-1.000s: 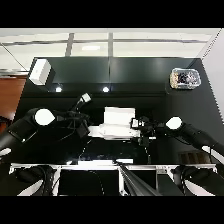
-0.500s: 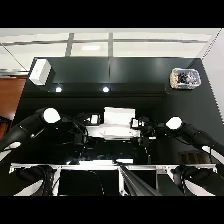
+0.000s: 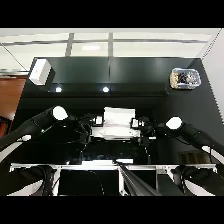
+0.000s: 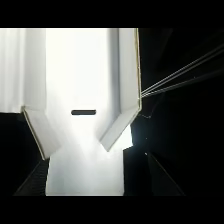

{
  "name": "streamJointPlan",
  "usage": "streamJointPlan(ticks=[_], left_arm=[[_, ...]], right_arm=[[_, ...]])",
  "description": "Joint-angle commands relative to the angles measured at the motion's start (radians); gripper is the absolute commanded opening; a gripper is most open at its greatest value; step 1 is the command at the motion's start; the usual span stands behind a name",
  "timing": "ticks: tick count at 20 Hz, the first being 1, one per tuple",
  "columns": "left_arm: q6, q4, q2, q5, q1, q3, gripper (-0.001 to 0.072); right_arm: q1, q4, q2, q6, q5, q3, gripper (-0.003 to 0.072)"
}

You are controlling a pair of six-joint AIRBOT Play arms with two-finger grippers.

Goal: Fold the box and place the chain.

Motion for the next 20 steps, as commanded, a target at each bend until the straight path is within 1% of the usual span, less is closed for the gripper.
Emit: streamJointPlan(ticks=[1,2,3,4,5,6,8,9,10,15,20], left_arm=[[0.013,-0.016,-0.010,0.024,-0.005,0.002,0.0678],[0.013,-0.016,-0.010,0.024,-0.005,0.002,0.0646],[0.013,-0.015,-0.010,0.024,-0.004,0.002,0.0579],[0.013,-0.016,-0.010,0.024,-0.005,0.002,0.0555],[0.013,-0.021,-0.010,0.023,-0.005,0.002,0.0552],[0.013,-0.034,-0.010,0.021,-0.005,0.002,0.0523],[0.012,-0.079,-0.010,0.018,-0.005,0.002,0.0395],[0.012,-0.096,-0.010,0.014,-0.005,0.002,0.0319],[0.012,-0.107,-0.010,0.014,-0.005,0.002,0.0271],[0.010,-0.121,-0.010,0.024,-0.005,0.002,0.0268],[0.010,-0.221,-0.025,0.028,-0.005,0.002,0.0268]], right_arm=[[0.000,0.000,0.001,0.000,0.000,0.000,0.0167],[0.000,0.000,0.001,0.000,0.000,0.000,0.0167],[0.000,0.000,0.001,0.000,0.000,0.000,0.0167],[0.000,0.000,0.001,0.000,0.000,0.000,0.0167],[0.000,0.000,0.001,0.000,0.000,0.000,0.0166],[0.000,0.000,0.001,0.000,0.000,0.000,0.0167],[0.000,0.000,0.001,0.000,0.000,0.000,0.0167],[0.000,0.000,0.001,0.000,0.000,0.000,0.0167],[0.000,0.000,0.001,0.000,0.000,0.000,0.0167],[0.000,0.000,0.001,0.000,0.000,0.000,0.0166],[0.000,0.000,0.001,0.000,0.000,0.000,0.0167]])
